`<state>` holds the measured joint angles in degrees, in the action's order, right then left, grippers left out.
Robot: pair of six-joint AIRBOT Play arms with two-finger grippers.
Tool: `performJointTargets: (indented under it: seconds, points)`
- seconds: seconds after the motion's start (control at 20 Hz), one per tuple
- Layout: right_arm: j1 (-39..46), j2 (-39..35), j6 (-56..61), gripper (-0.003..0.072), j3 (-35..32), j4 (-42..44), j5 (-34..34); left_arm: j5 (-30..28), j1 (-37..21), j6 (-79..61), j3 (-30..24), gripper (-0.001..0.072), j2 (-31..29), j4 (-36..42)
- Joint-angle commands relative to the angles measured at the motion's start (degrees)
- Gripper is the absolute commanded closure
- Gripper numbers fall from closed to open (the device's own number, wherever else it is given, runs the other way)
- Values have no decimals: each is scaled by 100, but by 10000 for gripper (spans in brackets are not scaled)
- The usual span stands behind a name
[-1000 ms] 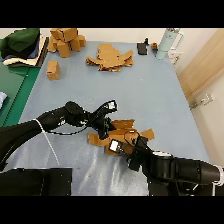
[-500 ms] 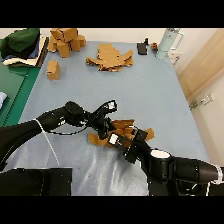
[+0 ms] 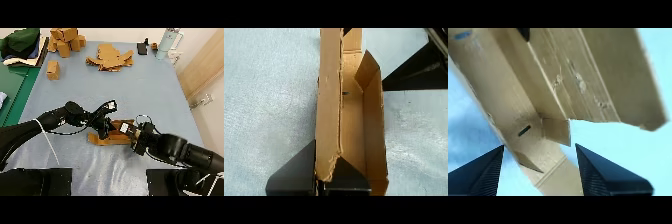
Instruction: Fold the box.
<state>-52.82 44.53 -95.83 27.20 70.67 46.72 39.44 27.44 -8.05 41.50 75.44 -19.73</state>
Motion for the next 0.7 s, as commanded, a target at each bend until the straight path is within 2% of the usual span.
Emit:
performJointTargets:
  seconds: [0.0,0.1,0.15,0.4,0.65]
  points:
    - [1220,-129,-3147,-34,-31,2310,-317,2,0,0,-2,696,4,-2]
    - [1860,-127,-4732,-34,0,3480,-315,2,0,0,0,696,4,-2]
    - [2092,-127,-5139,-34,9,3746,-319,2,0,0,-2,696,4,-2]
    - [2782,144,-6452,-34,11,4649,-269,2,0,0,0,696,4,-2]
    - [3209,1233,-7484,-34,457,5482,284,2,0,0,0,696,4,-2]
